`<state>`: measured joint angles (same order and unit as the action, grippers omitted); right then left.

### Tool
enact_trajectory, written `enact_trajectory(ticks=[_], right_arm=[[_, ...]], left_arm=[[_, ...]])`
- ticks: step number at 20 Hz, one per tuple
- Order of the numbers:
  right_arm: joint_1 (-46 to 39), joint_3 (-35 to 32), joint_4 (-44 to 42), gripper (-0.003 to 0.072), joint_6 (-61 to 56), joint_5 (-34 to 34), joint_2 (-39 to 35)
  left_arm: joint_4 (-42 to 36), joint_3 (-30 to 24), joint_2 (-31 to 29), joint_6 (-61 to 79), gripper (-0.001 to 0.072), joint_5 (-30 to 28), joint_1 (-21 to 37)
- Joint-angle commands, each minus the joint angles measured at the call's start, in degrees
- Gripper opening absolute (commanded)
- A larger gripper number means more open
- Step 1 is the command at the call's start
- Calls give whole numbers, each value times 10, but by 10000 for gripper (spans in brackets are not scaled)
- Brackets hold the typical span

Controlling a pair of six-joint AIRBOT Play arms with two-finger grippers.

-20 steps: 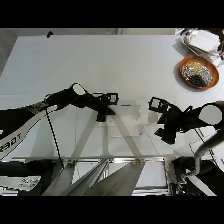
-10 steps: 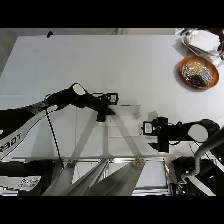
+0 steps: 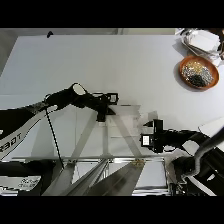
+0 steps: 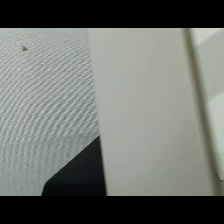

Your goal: Fold the box and place the chain.

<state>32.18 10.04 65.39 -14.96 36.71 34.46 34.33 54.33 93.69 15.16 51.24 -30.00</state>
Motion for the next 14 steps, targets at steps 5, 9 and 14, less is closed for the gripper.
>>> enact_trajectory(ticks=[5,9,14], right_arm=[[13,-9,-7,698,-43,-51,10],[47,-29,-7,698,-43,-90,15],[70,-29,-8,696,-80,-140,36]], left_arm=[[0,0,0,0,10,0,0],[0,0,0,0,10,0,-1],[0,0,0,0,10,0,-1]])
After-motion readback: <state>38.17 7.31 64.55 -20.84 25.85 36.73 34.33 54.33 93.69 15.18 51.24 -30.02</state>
